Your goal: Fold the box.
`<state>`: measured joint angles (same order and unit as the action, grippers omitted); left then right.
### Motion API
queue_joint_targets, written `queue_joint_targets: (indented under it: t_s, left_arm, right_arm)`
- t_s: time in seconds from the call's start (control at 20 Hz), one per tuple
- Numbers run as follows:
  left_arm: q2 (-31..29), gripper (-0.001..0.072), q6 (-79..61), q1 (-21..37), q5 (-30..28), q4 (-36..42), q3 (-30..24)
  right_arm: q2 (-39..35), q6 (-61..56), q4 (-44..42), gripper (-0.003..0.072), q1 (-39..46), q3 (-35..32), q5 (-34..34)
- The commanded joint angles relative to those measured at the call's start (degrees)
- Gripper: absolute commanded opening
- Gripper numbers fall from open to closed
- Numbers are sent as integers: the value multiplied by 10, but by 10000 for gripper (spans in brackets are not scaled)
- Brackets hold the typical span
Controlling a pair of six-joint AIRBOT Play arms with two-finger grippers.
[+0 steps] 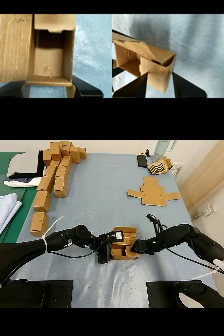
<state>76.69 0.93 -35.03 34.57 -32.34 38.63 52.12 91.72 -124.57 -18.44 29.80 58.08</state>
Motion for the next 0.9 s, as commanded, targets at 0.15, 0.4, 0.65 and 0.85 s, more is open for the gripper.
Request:
queue_joint_targets:
  t_s: [0.15, 0.4, 0.65, 0.85]
  left_arm:
    - [0, 446, 0, 0, 0, 0, 0]
    - [0, 446, 0, 0, 0, 0, 0]
    - [0, 446, 0, 0, 0, 0, 0]
    - [0, 446, 0, 0, 0, 0, 0]
  right_arm:
    - [62, -211, 169, 455, -129, 56, -19]
    - [109, -419, 346, 455, -226, 147, 61]
    - [190, -522, 391, 454, -273, 186, 144]
    - [209, -566, 387, 378, -290, 197, 129]
